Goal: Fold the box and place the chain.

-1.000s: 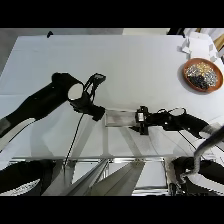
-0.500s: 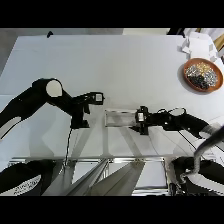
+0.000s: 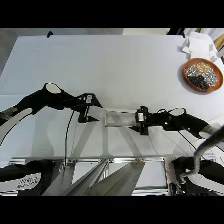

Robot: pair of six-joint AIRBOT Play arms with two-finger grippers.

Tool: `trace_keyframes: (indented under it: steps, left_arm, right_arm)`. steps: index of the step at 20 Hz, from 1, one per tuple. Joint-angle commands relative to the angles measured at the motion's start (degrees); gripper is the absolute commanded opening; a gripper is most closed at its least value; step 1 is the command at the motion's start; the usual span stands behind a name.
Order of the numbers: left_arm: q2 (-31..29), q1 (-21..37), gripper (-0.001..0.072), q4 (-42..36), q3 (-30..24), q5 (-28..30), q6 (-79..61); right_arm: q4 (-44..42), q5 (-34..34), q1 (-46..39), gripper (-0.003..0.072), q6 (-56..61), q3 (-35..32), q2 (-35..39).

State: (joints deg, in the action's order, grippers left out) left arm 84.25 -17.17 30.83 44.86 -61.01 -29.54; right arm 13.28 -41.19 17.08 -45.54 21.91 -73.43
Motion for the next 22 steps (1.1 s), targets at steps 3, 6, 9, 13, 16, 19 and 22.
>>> trace_keyframes:
  steps: [3,6,9,13,16,19,22]
  left_arm:
    - [4.59,-1.99,0.0707,0.39,-0.15,1.97,-3.87]
    - [4.68,-2.21,0.0707,0.94,-0.15,0.24,-3.43]
    - [4.68,-3.32,0.0706,0.07,-0.17,1.6,1.11]
    - [4.68,-4.72,0.0706,-0.13,-0.46,3.34,4.52]
    - [4.66,-5.44,0.0707,-0.26,-0.46,2.4,4.52]
    - [4.0,-5.42,0.0707,-0.31,-0.46,0.9,4.52]
    - [3.41,-5.44,0.0706,-0.35,-0.85,0.09,5.79]
  right_arm:
    - [0.0,0.0,0.0,0.0337,0.04,0.0,0.04]
    - [0.0,0.0,0.0,0.0337,0.02,0.0,0.04]
    - [0.0,0.02,0.0,0.0337,0.02,0.0,0.04]
    - [0.0,0.0,0.0,0.0337,0.04,0.0,0.04]
    - [0.0,0.02,0.0,0.0337,0.02,0.0,0.04]
    - [0.0,0.0,0.0,0.0337,0.02,0.0,0.04]
    - [-0.02,0.0,0.0,0.0337,0.02,0.0,0.04]
